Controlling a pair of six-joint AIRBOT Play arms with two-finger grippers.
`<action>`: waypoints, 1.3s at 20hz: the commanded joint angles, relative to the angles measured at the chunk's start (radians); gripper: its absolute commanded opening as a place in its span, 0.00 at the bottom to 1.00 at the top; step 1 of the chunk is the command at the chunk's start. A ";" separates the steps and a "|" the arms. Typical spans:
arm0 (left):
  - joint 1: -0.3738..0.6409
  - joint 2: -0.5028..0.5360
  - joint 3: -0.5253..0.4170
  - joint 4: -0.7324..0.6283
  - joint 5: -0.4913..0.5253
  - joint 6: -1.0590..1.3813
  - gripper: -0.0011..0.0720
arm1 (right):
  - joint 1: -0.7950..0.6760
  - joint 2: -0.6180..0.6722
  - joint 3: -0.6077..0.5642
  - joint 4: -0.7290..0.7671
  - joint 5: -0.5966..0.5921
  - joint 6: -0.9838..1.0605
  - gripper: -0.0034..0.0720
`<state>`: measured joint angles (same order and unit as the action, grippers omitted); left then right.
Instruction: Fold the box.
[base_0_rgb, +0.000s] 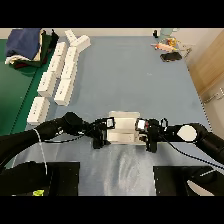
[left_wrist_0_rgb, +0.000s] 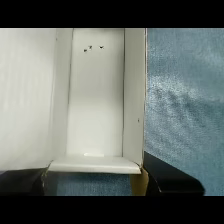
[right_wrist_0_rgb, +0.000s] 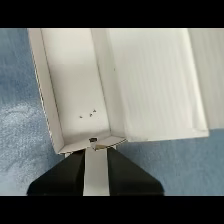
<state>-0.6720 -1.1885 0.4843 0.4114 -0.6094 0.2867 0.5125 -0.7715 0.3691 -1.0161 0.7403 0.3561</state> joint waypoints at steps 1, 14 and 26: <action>0.000 0.000 0.001 0.000 0.000 0.000 0.67 | 0.001 -0.026 0.000 0.089 -0.013 -0.065 0.31; 0.000 0.000 0.001 0.000 0.000 0.000 0.67 | 0.001 -0.089 0.000 0.134 -0.050 -0.192 0.82; 0.000 0.000 0.001 0.000 0.000 0.000 0.67 | -0.002 0.035 0.143 -0.592 0.298 0.929 0.05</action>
<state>-0.6720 -1.1885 0.4843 0.4107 -0.6102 0.2859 0.5117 -0.7807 0.4538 -1.2491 0.8421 0.8341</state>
